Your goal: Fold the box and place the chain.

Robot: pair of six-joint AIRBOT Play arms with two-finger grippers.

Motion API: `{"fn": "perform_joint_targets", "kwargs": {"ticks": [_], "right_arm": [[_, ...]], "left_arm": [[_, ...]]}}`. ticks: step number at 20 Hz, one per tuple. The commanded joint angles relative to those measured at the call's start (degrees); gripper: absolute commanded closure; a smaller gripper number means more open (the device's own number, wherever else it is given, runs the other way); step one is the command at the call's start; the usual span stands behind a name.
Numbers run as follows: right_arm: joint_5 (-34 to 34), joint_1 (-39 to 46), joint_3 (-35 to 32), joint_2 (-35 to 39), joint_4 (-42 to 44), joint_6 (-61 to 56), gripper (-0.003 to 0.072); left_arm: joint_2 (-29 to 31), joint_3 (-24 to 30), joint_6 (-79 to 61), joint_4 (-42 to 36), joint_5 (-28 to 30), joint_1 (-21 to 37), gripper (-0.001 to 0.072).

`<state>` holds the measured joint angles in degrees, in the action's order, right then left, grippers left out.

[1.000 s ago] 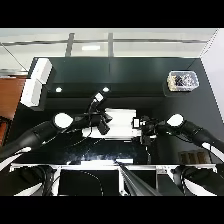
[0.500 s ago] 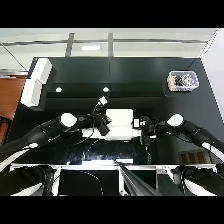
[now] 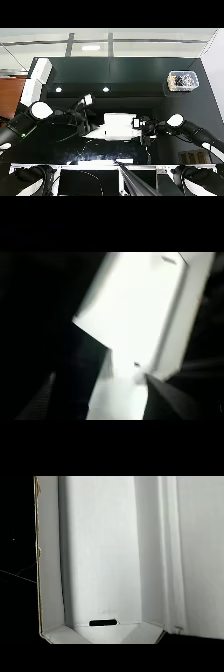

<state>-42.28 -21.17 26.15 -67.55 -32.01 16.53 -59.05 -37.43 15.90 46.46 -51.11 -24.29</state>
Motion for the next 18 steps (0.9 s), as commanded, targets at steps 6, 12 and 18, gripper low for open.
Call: {"fn": "perform_joint_targets", "kwargs": {"ticks": [6, 12, 18], "right_arm": [[0.04, -0.04, 0.02, 0.0, 0.02, -0.04, 0.0195], [0.04, -0.04, 0.02, 0.0, 0.02, -0.04, 0.0195], [0.04, -0.04, 0.02, 0.0, 0.02, -0.04, 0.0195]], "left_arm": [[-9.42, 2.05, -11.82, 3.82, 4.72, -8.37, 0.001], [-10.97, 2.01, -11.58, 1.88, 10.21, -11.82, 0.0302], [-10.95, 2.01, -11.58, 0.15, 9.07, -11.82, 0.0448]]}}
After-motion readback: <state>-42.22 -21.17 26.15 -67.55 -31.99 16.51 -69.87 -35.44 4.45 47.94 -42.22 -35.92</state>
